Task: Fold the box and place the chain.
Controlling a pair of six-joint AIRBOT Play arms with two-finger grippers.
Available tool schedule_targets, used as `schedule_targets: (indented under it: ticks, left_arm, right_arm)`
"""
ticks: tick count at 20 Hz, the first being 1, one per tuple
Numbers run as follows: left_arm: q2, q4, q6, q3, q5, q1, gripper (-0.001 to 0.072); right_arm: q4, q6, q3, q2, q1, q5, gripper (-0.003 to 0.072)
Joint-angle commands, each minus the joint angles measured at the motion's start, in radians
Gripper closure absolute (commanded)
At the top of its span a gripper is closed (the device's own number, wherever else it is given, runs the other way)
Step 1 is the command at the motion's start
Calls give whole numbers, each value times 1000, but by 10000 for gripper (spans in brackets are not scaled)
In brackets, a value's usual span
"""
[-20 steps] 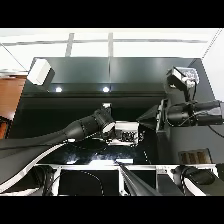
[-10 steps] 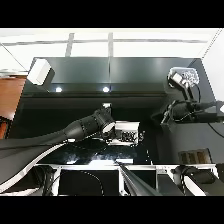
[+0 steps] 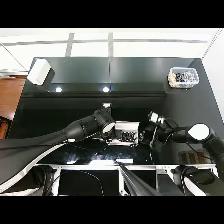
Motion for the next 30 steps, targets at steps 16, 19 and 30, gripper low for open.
schedule_targets:
  ticks: [16, 19, 30]
  left_arm:
    - [0, 0, 0, 0, 0, 1, 676]
    - [0, 0, 0, 0, 0, 1, 676]
    - [0, 0, 0, 0, -3, 1, 676]
  right_arm:
    - [-8, -386, -35, -167, 61, -192, -16]
    - [-8, -375, -35, -167, 87, -220, -13]
    - [-71, -204, -35, -167, 87, -156, 578]
